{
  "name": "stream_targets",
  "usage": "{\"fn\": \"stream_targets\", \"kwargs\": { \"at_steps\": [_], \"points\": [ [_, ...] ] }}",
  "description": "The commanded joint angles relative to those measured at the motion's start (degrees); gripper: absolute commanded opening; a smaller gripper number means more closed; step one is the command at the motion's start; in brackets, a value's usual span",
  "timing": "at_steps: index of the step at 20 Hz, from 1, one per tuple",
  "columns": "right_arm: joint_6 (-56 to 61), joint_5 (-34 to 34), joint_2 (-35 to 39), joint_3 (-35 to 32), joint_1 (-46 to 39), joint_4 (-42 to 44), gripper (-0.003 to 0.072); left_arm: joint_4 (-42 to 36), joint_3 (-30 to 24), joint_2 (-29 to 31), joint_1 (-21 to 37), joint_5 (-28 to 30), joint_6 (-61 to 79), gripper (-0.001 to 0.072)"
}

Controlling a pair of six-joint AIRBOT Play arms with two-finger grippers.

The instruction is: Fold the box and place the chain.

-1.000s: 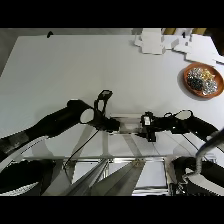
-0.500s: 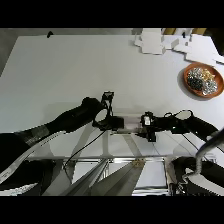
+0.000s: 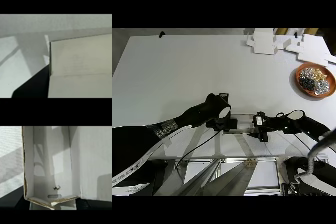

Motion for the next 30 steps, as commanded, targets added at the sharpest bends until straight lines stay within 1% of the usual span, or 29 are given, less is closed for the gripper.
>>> {"fn": "stream_targets", "kwargs": {
  "at_steps": [1, 2, 3, 7, 8, 9, 10, 11, 15, 16, 17, 18, 19, 20, 21, 24, 25, 26, 27, 28, 29, 30],
  "points": [
    [0.0, 0.02, 0.04, 0.07, -0.02, 0.02, 0.0339, 0.59, 0.42, -0.39, -0.33, -0.46, -2.21, 0.0118],
    [0.0, 0.02, 0.04, 0.07, -0.02, 0.02, 0.0339, 0.61, 0.42, -0.39, -0.35, -0.35, -2.25, 0.003],
    [0.0, 0.02, 0.04, 0.07, -0.02, 0.04, 0.0339, 0.66, 0.42, -0.39, -0.55, -0.37, -2.25, 0.0002],
    [0.0, 0.02, 0.04, 0.07, -0.02, 0.02, 0.0339, 1.73, 0.42, -0.39, -0.98, -0.35, -2.38, 0.0002],
    [0.0, 0.02, 0.04, 0.07, -0.02, 0.02, 0.0339, 1.7, 0.42, -0.33, -0.98, -0.35, -2.38, 0.0039],
    [0.0, 0.02, 0.04, 0.07, -0.02, 0.02, 0.0339, 1.73, 0.42, -0.15, -0.98, -0.35, -2.38, 0.0121],
    [0.0, 0.02, 0.04, 0.07, -0.02, 0.04, 0.0339, 1.84, 0.42, 0.07, -0.98, -0.31, -2.36, 0.0228],
    [0.0, 0.02, 0.04, 0.07, -0.02, 0.02, 0.0339, 2.14, 0.42, 0.33, -0.98, -0.17, -2.32, 0.0282],
    [0.0, 0.02, 0.04, 0.07, -0.02, 0.02, 0.0339, 3.56, 0.37, 0.9, -1.14, 1.86, -2.21, 0.0268],
    [0.0, 0.02, 0.04, 0.07, -0.02, 0.02, 0.0339, 3.65, 0.35, 0.83, -1.36, 2.12, -2.23, 0.0252],
    [0.0, 0.02, 0.04, 0.07, -0.02, 0.02, 0.0339, 3.63, 0.35, 0.72, -1.57, 2.4, -2.23, 0.0179],
    [0.0, 0.02, 0.04, 0.07, -0.02, 0.02, 0.0339, 3.65, 0.35, 0.61, -1.84, 2.73, -2.23, 0.0128],
    [0.0, 0.02, 0.04, 0.07, -0.02, 0.02, 0.0339, 3.87, 0.24, 0.59, -2.14, 3.15, -2.36, 0.0128],
    [0.0, 0.02, 0.04, 0.07, -0.02, 0.02, 0.0339, 4.11, 0.22, 0.55, -2.4, 3.13, -2.4, 0.0097],
    [0.0, 0.02, 0.04, 0.07, -0.02, 0.04, 0.0339, 4.11, 0.22, 0.55, -2.43, 3.1, -2.36, 0.0003],
    [0.0, 0.02, 0.04, 0.07, -0.02, 0.04, 0.0339, 4.07, 0.22, 0.63, -2.4, 2.43, -2.38, 0.0002],
    [0.0, 0.02, 0.04, 0.07, -0.02, 0.02, 0.0339, 4.07, 0.22, 0.79, -2.4, 2.4, -2.29, 0.0026],
    [0.0, 0.02, 0.04, 0.07, -0.02, 0.04, 0.0339, 4.09, 0.22, 1.14, -2.4, 2.34, -2.12, 0.0114],
    [0.0, 0.02, 0.04, 0.07, -0.02, 0.02, 0.0339, 4.09, 0.22, 1.73, -2.34, 2.25, -2.12, 0.0235],
    [0.0, 0.02, 0.04, 0.07, -0.02, 0.02, 0.0339, 4.07, 0.24, 2.51, -2.21, 2.32, -1.9, 0.0335],
    [0.0, 0.02, 0.04, 0.07, -0.02, 0.02, 0.0339, 4.09, 0.24, 3.39, -1.92, 2.29, -1.09, 0.0351],
    [0.0, 0.02, 0.04, 0.07, -0.02, 0.02, 0.0339, 4.04, 0.24, 4.44, -1.53, 2.25, 1.36, 0.0351]
  ]
}}
